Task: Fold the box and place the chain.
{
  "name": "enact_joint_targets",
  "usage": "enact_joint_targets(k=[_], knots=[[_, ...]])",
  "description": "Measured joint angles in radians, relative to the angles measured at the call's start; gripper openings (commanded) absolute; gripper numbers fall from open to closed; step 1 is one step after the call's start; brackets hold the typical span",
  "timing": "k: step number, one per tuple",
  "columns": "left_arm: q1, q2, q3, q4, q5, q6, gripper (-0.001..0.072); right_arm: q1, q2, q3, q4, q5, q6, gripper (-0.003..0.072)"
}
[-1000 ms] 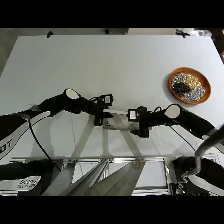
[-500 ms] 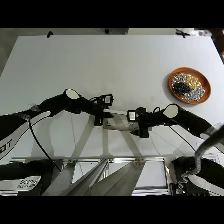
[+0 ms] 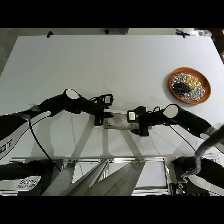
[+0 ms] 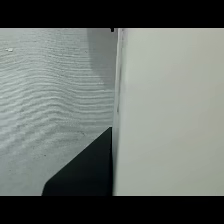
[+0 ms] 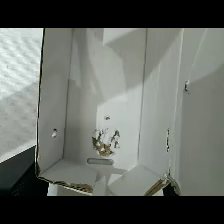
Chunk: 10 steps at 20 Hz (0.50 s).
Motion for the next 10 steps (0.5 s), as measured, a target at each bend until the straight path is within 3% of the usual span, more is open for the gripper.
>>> enact_joint_targets(k=[3, 6, 8, 10], knots=[[0.0, 0.0, 0.0, 0.0, -0.001, 0.0, 0.001, 0.0, -0.016, 0.0, 0.003, -0.012, -0.006, 0.057], [0.0, 0.0, 0.0, 0.001, -0.002, 0.001, 0.001, 0.0, -0.032, 0.0, 0.004, -0.013, -0.008, 0.0562], [0.0, 0.0, 0.0, 0.001, -0.003, 0.002, 0.001, 0.0, -0.037, 0.0, 0.004, -0.012, -0.009, 0.0457], [0.0, 0.0, 0.0, 0.001, -0.003, 0.002, 0.001, 0.0, -0.039, 0.0, 0.004, -0.012, -0.01, 0.0397]])
